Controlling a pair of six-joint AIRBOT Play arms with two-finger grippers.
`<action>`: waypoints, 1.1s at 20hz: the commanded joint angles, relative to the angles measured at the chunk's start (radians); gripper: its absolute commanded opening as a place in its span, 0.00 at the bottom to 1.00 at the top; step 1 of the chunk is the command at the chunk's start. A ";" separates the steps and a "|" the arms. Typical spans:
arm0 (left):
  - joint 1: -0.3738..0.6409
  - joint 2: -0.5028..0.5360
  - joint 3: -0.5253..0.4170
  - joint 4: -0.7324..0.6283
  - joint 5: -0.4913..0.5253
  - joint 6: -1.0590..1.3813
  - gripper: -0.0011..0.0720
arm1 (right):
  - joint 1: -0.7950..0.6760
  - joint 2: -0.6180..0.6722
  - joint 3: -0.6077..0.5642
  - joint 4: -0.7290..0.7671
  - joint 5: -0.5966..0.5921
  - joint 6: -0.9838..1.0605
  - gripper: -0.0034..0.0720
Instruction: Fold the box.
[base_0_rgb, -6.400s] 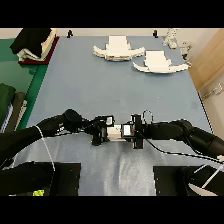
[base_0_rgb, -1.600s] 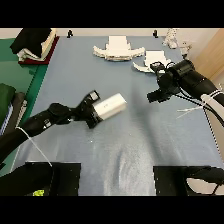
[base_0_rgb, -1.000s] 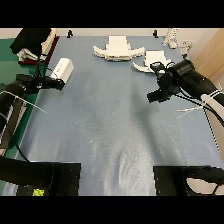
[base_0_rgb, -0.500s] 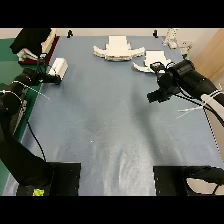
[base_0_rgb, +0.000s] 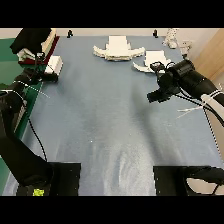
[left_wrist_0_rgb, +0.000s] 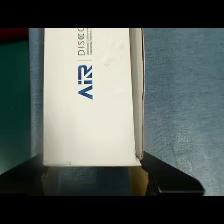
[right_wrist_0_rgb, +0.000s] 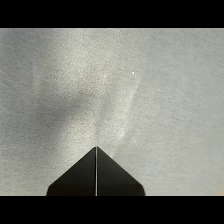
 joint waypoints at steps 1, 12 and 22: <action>0.000 -0.002 0.003 -0.006 0.016 -0.001 0.69 | -0.001 0.000 0.001 0.000 0.000 0.000 0.05; 0.006 0.009 0.002 -0.005 -0.013 -0.004 0.96 | -0.001 0.000 0.001 0.000 0.000 0.000 0.05; 0.094 0.270 0.002 0.247 -0.548 -0.239 0.96 | -0.001 0.000 0.001 0.000 0.000 0.000 0.05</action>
